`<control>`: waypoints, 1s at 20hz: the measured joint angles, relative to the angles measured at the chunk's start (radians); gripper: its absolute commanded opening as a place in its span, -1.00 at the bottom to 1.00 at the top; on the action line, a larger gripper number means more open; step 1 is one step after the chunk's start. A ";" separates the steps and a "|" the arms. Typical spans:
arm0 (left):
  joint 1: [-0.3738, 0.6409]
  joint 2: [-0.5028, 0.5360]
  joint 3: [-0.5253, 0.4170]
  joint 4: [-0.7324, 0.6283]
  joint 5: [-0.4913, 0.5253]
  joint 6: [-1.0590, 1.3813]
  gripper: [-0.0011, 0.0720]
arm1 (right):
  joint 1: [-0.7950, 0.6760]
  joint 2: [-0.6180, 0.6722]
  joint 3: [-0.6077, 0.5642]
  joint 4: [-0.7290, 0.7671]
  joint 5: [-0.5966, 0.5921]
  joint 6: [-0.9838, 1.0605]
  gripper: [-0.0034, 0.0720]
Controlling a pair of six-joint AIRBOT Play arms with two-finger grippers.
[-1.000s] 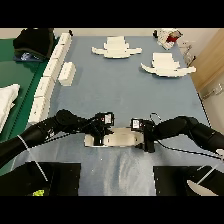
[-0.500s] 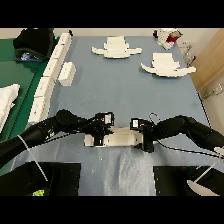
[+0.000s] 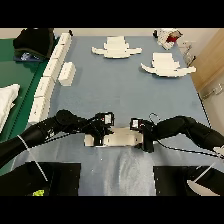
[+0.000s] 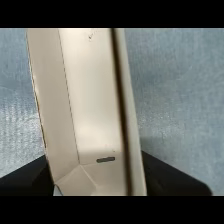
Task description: Fold the box.
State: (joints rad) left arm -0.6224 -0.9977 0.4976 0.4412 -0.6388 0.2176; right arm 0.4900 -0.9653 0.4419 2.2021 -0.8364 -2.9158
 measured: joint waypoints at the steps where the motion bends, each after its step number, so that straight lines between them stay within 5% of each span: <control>1: 0.000 0.000 0.000 0.000 0.000 0.000 -0.93 | -0.001 0.000 -0.003 -0.001 0.003 -0.007 0.85; 12: 0.000 0.000 0.000 0.000 0.000 0.000 -0.93 | -0.001 -0.023 -0.019 0.004 0.022 -0.071 0.82; 14: 0.000 0.000 0.000 0.000 0.000 0.000 -0.93 | -0.001 -0.026 -0.019 0.004 0.026 -0.075 0.31; 18: 0.000 0.000 0.000 0.000 -0.002 0.000 -0.93 | -0.001 -0.031 -0.019 0.005 0.026 -0.078 0.32; 20: 0.000 0.000 0.000 0.000 -0.001 0.000 -0.93 | -0.001 -0.032 -0.019 0.005 0.026 -0.078 0.60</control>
State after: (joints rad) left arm -0.6224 -0.9977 0.4976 0.4412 -0.6395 0.2180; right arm 0.4889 -0.9970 0.4232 2.2066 -0.8108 -2.9940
